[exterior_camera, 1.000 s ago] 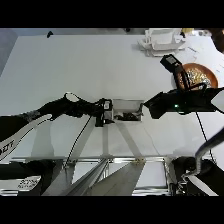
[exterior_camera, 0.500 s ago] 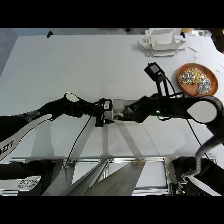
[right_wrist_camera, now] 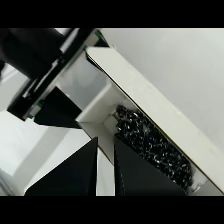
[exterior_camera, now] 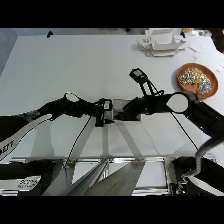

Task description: Fold the box and place the chain.

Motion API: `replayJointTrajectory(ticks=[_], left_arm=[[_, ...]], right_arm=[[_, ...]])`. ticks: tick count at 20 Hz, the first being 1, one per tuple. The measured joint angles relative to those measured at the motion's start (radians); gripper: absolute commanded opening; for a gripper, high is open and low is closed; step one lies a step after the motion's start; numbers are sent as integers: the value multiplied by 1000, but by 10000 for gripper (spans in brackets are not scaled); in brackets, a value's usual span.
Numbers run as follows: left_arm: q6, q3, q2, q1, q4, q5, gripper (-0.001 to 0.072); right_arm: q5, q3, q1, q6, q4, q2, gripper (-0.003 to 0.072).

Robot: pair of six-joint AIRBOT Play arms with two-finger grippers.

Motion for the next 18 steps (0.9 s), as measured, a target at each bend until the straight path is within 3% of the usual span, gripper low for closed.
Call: replayJointTrajectory(ticks=[1,6,13,18], left_arm=[[0,0,0,0,0,0,138],[0,0,0,0,0,0,138],[0,0,0,0,0,0,138],[0,0,0,0,0,0,138]], right_arm=[[20,44,-3,-19,-10,-3,7],[28,212,-64,-108,-41,-45,11],[78,256,-76,-261,-101,-238,11],[182,261,-62,-397,-111,-315,12]])
